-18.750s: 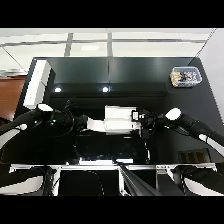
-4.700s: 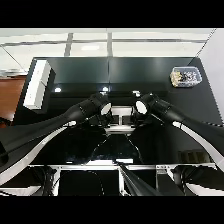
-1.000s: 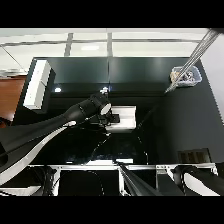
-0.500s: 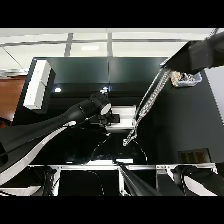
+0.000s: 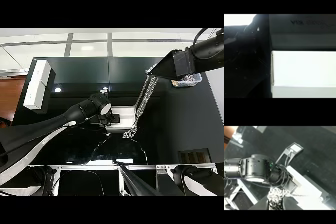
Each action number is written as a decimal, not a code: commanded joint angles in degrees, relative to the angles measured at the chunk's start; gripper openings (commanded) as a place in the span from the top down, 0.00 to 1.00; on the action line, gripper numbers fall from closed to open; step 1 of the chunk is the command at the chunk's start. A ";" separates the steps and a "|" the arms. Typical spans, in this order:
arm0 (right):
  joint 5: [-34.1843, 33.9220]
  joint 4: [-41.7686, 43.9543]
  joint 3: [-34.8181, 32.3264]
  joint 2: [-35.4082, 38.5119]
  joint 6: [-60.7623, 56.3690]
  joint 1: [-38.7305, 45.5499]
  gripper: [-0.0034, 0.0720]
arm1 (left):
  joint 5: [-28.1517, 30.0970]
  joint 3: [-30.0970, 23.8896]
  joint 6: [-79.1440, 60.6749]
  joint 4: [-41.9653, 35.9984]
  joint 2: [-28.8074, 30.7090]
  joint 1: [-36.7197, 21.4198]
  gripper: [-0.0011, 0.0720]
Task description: Fold the box and place the chain.
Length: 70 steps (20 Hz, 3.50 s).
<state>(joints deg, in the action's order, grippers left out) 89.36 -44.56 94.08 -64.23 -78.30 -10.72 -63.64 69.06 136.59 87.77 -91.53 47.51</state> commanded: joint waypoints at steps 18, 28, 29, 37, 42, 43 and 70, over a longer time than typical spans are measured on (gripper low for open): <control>1.20 10.62 -1.79 0.13 4.26 4.98 0.93 | -0.50 0.04 -0.02 0.02 -0.04 0.00 0.94; -12.87 13.81 -26.45 0.09 8.09 -2.97 0.93 | -0.46 0.04 -0.02 0.02 -0.04 0.00 0.94; -14.84 13.22 -29.59 0.09 8.09 -2.97 0.93 | -0.46 0.04 -0.02 0.02 -0.04 0.00 0.94; -29.86 13.97 -46.53 -0.22 7.61 -5.62 0.93 | -0.44 0.04 -0.02 0.04 -0.04 0.00 0.94; -20.61 12.17 -46.60 1.16 11.50 2.38 0.59 | -0.24 0.04 -0.02 0.04 -0.04 0.00 0.94; -17.46 10.21 -46.66 2.34 12.68 5.99 0.59 | -0.26 0.04 -0.02 0.02 -0.04 0.00 0.94; -49.35 11.56 -66.95 -2.64 97.44 -2.21 0.00 | -0.07 0.04 -0.02 0.04 -0.04 0.00 0.94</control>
<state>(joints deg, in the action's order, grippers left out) 40.97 -33.56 27.18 -66.37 16.97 -12.75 -63.79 69.08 136.51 87.83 -91.53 47.51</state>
